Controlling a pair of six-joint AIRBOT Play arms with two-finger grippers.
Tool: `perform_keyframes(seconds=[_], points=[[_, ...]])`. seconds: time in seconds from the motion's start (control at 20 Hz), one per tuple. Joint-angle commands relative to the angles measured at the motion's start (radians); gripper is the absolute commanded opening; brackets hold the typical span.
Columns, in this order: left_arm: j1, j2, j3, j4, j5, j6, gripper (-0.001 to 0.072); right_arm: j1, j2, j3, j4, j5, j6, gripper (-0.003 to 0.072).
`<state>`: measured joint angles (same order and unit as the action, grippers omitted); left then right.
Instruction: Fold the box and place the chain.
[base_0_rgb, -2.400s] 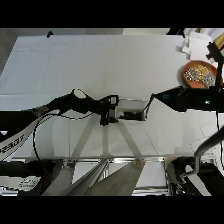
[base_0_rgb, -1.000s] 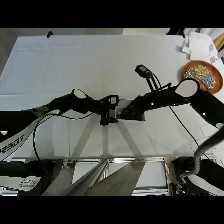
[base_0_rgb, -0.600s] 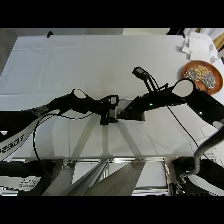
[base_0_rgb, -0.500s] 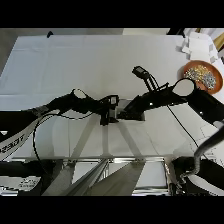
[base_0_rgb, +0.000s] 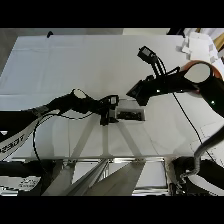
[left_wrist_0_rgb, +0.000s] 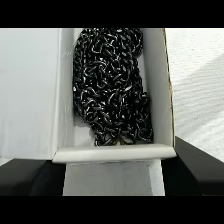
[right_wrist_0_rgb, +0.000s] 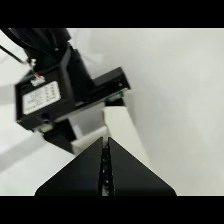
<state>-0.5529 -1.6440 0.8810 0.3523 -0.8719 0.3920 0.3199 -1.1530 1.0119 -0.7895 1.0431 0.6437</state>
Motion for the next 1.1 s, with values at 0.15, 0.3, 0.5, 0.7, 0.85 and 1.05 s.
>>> perform_keyframes(seconds=[0.15,0.3,0.5,0.7,0.85,1.05], points=[[0.001,0.001,0.000,0.000,0.000,0.000,0.0286,-0.004,-0.095,-0.001,-0.078,0.021,-0.157,0.0033],[0.001,0.001,0.000,0.000,0.000,0.000,0.0286,0.008,-0.148,-0.014,-0.070,0.105,-0.266,0.0035],[0.001,0.001,0.000,0.000,0.000,0.000,0.0286,0.016,-0.152,-0.019,-0.069,0.112,-0.283,0.0096],[0.001,0.001,0.000,0.000,0.000,0.000,0.0286,0.024,-0.151,-0.019,-0.080,0.164,-0.285,0.0206],[0.001,0.001,0.000,0.000,0.000,0.000,0.0286,0.061,-0.152,-0.019,-0.140,0.161,-0.290,0.0208],[0.001,0.001,0.000,0.000,0.000,0.000,0.0286,0.094,-0.152,-0.019,-0.215,0.117,-0.290,0.0208]])
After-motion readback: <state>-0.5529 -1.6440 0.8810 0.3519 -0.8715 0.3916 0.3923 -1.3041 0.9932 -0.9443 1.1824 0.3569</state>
